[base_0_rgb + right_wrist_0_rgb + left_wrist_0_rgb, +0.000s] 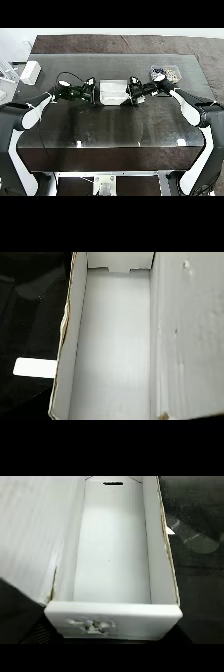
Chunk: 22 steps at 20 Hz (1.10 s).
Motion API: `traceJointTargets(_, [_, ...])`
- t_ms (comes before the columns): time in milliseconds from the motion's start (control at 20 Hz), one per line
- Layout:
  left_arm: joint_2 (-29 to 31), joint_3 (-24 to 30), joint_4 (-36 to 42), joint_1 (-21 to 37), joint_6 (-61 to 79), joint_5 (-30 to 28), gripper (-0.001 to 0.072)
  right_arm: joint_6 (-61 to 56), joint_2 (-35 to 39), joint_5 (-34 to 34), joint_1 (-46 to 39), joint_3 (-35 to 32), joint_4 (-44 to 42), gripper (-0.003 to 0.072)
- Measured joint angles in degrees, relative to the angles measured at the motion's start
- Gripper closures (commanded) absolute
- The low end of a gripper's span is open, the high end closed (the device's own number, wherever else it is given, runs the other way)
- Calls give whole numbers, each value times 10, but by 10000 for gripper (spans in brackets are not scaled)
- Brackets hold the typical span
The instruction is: Fold the box and place the chain.
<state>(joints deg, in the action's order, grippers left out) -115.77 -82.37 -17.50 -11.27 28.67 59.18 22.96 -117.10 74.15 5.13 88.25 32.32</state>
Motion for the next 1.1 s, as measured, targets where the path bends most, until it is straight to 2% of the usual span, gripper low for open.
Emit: traceJointTargets(1100, [-2, -7, 20, 0, 12, 16, -11, 0, 0, 3, 0, 0, 1, 187])
